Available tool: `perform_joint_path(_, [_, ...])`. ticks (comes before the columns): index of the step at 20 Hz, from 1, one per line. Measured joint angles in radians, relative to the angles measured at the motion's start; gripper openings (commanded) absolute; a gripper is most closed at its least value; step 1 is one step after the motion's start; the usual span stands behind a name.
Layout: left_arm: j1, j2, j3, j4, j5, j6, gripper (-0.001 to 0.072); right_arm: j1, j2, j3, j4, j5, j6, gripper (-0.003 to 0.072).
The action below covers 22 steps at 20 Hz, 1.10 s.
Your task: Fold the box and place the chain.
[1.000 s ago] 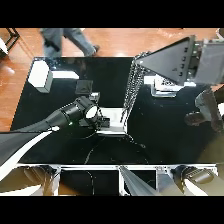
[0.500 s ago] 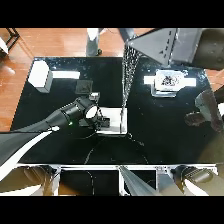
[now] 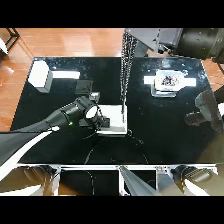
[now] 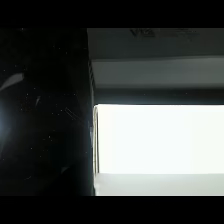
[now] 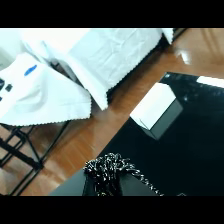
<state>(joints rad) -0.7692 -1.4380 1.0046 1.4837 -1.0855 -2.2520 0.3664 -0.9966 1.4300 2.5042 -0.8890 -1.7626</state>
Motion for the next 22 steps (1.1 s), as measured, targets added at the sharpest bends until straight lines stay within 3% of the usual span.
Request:
perform_joint_path(5, [0.000,0.000,0.000,0.000,0.000,0.000,0.0023,0.001,-0.004,0.000,-0.020,-0.072,0.000,0.0019])
perform_joint_path(13, [0.000,0.000,0.000,0.000,0.002,0.000,0.0023,0.002,0.003,-0.047,-0.118,-0.330,0.002,0.0018])
perform_joint_path(22, [0.000,0.000,0.000,0.000,0.003,0.000,0.0023,0.006,0.034,-0.214,-0.153,-0.323,0.001,0.0018])
